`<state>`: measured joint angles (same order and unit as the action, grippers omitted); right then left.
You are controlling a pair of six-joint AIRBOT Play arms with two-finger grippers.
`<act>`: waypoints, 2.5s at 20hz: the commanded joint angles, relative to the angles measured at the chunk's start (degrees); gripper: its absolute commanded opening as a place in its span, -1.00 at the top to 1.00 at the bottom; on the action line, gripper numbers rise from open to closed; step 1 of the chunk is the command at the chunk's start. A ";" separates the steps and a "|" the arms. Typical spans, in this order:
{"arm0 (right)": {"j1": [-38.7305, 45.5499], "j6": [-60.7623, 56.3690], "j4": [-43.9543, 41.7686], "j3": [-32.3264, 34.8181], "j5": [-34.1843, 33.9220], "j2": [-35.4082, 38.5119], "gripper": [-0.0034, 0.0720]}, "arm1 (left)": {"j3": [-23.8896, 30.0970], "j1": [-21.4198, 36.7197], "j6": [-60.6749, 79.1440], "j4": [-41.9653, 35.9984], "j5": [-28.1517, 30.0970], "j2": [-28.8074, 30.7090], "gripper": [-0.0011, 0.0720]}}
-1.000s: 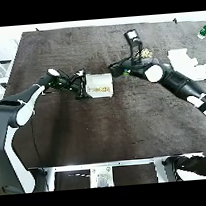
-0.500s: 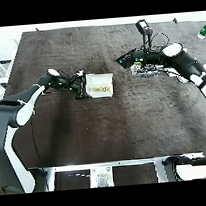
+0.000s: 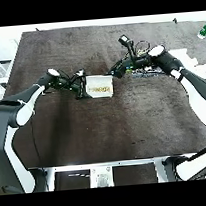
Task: Fold the box and place the chain.
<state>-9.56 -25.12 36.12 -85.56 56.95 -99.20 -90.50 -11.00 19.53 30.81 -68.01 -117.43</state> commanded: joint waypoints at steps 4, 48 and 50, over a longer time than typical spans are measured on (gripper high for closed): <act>-3.96 1.84 4.31 -1.51 4.76 -0.85 -0.29 | -0.04 0.04 0.00 0.00 0.04 0.04 -0.34; -7.80 4.61 6.64 -4.31 2.47 -3.91 -0.46 | -0.04 0.04 0.00 0.00 0.02 0.04 -0.34; -7.80 4.59 7.74 -4.22 2.45 -4.11 -0.46 | -0.04 0.04 0.00 0.00 0.02 0.04 -0.34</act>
<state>-17.30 -20.49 42.92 -89.67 59.53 -103.11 -90.52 -10.92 19.46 30.81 -67.92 -117.43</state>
